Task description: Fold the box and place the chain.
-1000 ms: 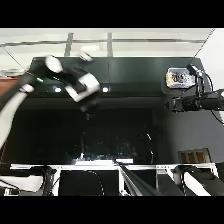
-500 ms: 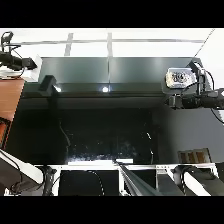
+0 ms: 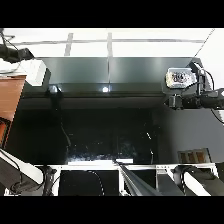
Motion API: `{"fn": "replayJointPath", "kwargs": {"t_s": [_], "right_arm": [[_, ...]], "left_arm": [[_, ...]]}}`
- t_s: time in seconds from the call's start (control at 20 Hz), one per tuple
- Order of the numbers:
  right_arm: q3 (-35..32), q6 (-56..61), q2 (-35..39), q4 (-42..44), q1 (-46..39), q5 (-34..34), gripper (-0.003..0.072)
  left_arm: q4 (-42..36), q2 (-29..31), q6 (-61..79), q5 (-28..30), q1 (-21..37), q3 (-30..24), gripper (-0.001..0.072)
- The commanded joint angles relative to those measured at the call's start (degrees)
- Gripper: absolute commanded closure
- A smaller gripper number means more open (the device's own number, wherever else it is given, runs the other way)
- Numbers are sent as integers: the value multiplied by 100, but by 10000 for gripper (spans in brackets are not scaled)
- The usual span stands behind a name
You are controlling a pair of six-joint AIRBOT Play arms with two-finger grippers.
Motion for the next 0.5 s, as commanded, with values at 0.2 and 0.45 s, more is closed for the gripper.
{"fn": "replayJointPath", "kwargs": {"t_s": [0.2,0.45], "right_arm": [[-490,11,0,-127,614,-1720,668],[-538,13,2,-116,638,-2188,668]], "left_arm": [[-411,2302,-970,-1305,-426,-1635,688],[175,5125,-1021,621,-1615,-5888,687]]}}
